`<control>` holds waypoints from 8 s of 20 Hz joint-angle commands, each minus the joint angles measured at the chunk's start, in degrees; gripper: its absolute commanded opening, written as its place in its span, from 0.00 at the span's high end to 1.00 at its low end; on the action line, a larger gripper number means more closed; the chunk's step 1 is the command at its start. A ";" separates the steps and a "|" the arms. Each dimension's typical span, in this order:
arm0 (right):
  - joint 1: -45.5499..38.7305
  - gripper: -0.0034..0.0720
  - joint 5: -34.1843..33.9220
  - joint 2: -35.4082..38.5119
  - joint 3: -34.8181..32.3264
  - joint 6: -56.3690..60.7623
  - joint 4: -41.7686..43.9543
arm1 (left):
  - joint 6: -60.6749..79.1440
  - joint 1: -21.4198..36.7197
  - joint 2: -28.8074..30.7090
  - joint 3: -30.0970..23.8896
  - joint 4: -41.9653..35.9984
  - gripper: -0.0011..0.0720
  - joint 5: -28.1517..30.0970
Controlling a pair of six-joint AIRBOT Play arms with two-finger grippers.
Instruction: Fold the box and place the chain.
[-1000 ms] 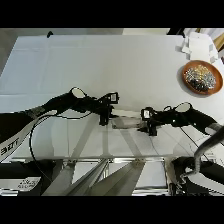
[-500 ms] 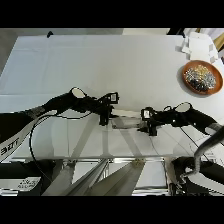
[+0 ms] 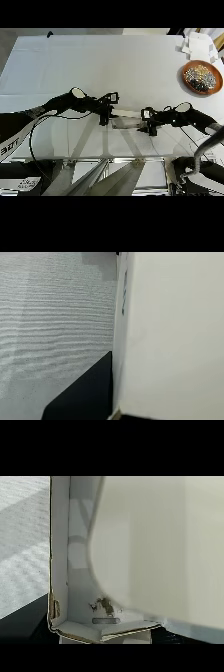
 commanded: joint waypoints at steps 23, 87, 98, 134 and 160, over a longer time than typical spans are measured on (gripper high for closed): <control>0.07 0.53 0.09 0.04 0.02 -0.02 0.00 | -39.93 -2.23 31.32 -0.04 22.71 0.99 -19.65; 0.07 0.53 0.09 0.04 0.02 -0.02 -0.02 | -43.21 -6.54 15.45 -3.48 40.41 0.79 -6.62; 0.07 0.53 0.09 0.04 0.02 -0.02 -0.02 | -43.36 -9.92 28.59 -3.50 39.36 0.99 0.63; 0.07 0.53 0.09 0.04 0.02 -0.02 -0.02 | -20.70 -10.99 19.93 -12.00 27.87 0.83 11.23; 0.07 0.53 0.09 0.04 0.02 -0.02 -0.02 | -19.08 -13.99 16.15 -11.96 20.61 0.70 21.03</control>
